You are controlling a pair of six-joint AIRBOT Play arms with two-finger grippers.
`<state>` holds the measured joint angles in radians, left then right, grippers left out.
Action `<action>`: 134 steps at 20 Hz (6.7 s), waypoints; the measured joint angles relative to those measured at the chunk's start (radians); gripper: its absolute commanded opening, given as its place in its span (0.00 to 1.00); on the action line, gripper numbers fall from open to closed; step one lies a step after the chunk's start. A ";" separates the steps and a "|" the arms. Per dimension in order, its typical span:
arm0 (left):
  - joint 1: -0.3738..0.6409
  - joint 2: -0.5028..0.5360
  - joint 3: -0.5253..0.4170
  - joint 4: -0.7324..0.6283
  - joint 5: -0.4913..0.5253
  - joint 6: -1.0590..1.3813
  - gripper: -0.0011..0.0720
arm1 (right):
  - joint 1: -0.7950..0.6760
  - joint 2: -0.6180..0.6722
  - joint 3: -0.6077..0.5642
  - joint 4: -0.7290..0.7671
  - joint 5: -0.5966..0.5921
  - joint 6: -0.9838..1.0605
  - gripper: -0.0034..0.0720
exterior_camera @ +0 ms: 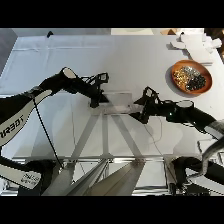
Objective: Fold the box and place the chain.
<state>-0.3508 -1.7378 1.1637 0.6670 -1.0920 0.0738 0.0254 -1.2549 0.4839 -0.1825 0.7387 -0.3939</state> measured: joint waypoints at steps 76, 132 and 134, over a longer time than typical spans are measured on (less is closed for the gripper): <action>0.000 0.000 0.000 0.000 0.000 0.000 0.02 | 0.010 -0.384 0.385 -0.334 0.315 -0.104 0.96; 0.000 0.000 0.000 -0.006 0.003 0.000 0.08 | 0.010 -0.384 0.385 -0.336 0.292 -0.105 0.57; 0.000 -0.003 -0.003 0.017 0.009 0.000 0.31 | 0.011 -0.384 0.385 -0.333 0.295 -0.105 0.57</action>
<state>-0.3508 -1.7409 1.1610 0.6842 -1.0832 0.0738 0.0360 -1.6390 0.8692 -0.5159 1.0336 -0.4992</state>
